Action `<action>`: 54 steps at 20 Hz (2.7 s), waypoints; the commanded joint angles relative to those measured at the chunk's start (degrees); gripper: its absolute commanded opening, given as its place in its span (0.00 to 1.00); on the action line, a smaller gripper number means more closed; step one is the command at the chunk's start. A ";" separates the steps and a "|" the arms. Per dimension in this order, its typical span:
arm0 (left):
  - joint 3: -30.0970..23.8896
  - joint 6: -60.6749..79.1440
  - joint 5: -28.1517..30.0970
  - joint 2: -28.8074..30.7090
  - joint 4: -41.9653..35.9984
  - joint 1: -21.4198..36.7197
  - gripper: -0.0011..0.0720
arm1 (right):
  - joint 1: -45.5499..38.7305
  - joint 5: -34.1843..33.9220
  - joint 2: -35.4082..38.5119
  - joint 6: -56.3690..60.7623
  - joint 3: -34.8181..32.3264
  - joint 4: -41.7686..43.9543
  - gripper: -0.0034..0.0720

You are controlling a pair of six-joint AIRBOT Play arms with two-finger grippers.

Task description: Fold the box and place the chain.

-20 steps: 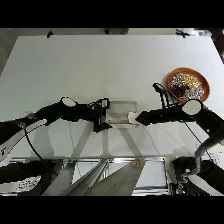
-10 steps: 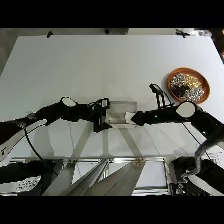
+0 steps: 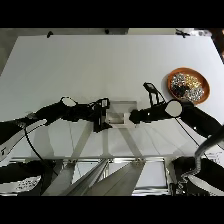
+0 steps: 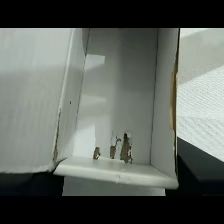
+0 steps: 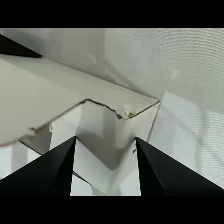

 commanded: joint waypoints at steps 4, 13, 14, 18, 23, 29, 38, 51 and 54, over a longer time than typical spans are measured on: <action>0.04 0.02 0.02 0.04 0.02 0.02 0.03 | 6.60 4.02 -5.20 17.25 4.52 -12.72 0.59; 0.04 0.02 0.00 0.04 0.02 0.02 0.03 | 9.16 7.52 -7.91 32.06 5.88 -23.02 0.57; 0.04 0.02 0.00 0.04 0.02 0.02 0.03 | 9.16 7.39 -8.63 32.06 5.90 -22.93 0.57; 0.04 0.02 0.00 0.04 0.02 0.02 0.03 | 9.75 6.84 -10.36 32.04 8.28 -23.98 0.56; 0.04 0.02 0.02 0.04 0.02 0.02 0.03 | 9.90 10.54 -12.92 31.56 12.11 -24.41 0.48; 0.04 0.02 0.00 0.04 0.02 0.02 0.03 | 12.76 17.73 -18.58 27.28 16.46 -24.50 0.45; 0.04 0.02 0.00 0.04 0.02 0.02 0.03 | 13.20 18.40 -19.02 27.15 16.46 -24.39 0.18; 0.04 0.02 -0.07 0.04 0.02 0.02 0.03 | 13.42 19.43 -15.85 23.21 16.46 -24.63 0.59; 0.04 0.02 -0.02 0.04 0.02 0.02 0.03 | 13.40 22.80 -11.23 20.96 16.46 -27.80 0.60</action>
